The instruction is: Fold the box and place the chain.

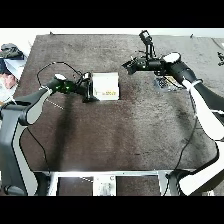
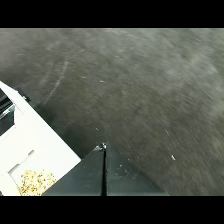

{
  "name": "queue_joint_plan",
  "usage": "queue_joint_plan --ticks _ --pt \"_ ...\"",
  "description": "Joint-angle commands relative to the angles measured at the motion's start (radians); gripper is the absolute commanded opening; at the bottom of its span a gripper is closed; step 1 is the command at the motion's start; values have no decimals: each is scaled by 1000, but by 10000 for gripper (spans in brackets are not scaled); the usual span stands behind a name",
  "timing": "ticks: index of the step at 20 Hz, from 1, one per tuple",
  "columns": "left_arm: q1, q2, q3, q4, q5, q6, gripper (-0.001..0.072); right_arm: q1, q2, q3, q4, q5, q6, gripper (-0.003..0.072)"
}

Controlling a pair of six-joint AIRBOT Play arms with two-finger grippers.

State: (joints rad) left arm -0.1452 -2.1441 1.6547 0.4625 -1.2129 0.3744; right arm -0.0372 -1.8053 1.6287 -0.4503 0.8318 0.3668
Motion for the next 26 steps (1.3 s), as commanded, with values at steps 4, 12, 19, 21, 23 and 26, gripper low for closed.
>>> queue_joint_plan --ticks 4,12,19,21,23,26 --pt "0 0 0 0 0 0 364 -16 -185 139 71 224 -106 55" --pt "0 0 0 0 0 0 365 -7 -192 139 50 472 -231 72" --pt "0 0 0 0 0 0 365 61 -177 139 -103 470 -329 230" --pt "0 0 0 0 0 0 365 78 -176 139 -130 454 -352 231" --pt "0 0 0 0 0 0 365 91 -176 139 -131 439 -373 319" --pt "0 0 0 0 0 0 365 109 -176 139 -132 411 -402 328"
